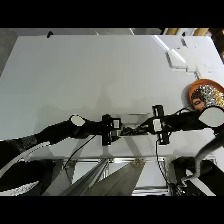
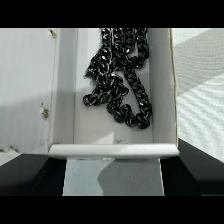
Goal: Fold the box and place the chain.
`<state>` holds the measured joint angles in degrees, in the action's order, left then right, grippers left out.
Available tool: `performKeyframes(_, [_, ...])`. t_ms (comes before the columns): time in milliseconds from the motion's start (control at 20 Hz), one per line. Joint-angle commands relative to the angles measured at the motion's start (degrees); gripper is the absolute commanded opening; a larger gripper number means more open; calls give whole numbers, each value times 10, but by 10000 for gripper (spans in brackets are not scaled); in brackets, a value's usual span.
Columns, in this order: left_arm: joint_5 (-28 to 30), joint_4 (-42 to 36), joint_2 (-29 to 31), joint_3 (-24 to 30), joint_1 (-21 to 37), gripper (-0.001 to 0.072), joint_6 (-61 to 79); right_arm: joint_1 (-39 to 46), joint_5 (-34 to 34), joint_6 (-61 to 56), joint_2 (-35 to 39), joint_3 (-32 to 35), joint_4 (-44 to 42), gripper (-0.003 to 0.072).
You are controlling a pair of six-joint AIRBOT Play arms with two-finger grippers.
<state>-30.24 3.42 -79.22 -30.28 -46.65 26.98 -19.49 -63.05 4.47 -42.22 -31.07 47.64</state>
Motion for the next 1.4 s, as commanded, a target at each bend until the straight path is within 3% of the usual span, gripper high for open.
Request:
performKeyframes(0, [0, 0, 0, 0, 0, 273, 0, -62, 101, -2, -5, 15, -18, 20])
performKeyframes(50, [0, 0, 0, 0, 0, 273, 0, -70, 115, -2, -14, 16, -18, 40])
performKeyframes(100, [0, 0, 0, 0, 0, 273, 0, -74, 123, -2, -24, 17, -18, 116])
performKeyframes(250, [0, 0, 0, 0, 0, 273, 0, -74, 111, -2, -32, 11, 18, 133])
performKeyframes(450, [0, 0, 0, 0, 0, 273, 0, -11, -31, -66, -29, -57, 139, 133])
performKeyframes(600, [0, 0, 0, 0, 0, 273, 0, 99, -132, -72, -28, -64, 184, 19])
performKeyframes(750, [0, 0, 0, 0, 0, 273, 0, 146, -68, -56, -31, -21, 200, 19])
performKeyframes(900, [0, 0, 0, 0, 0, 273, 0, 124, 0, 10, -55, 25, 197, 20])
performKeyframes(950, [0, 0, 0, 0, 0, 273, 0, 113, 15, 24, -72, 34, 201, 33])
performKeyframes(1000, [0, 0, 0, 0, 0, 273, 0, 103, 29, 37, -93, 40, 201, 108])
performKeyframes(1100, [0, 0, 0, 0, 0, 273, 0, 87, 68, 46, -133, 42, 201, 183])
performKeyframes(1350, [0, 0, 0, 0, 0, 273, 0, 76, 105, 83, -191, 42, 200, 180])
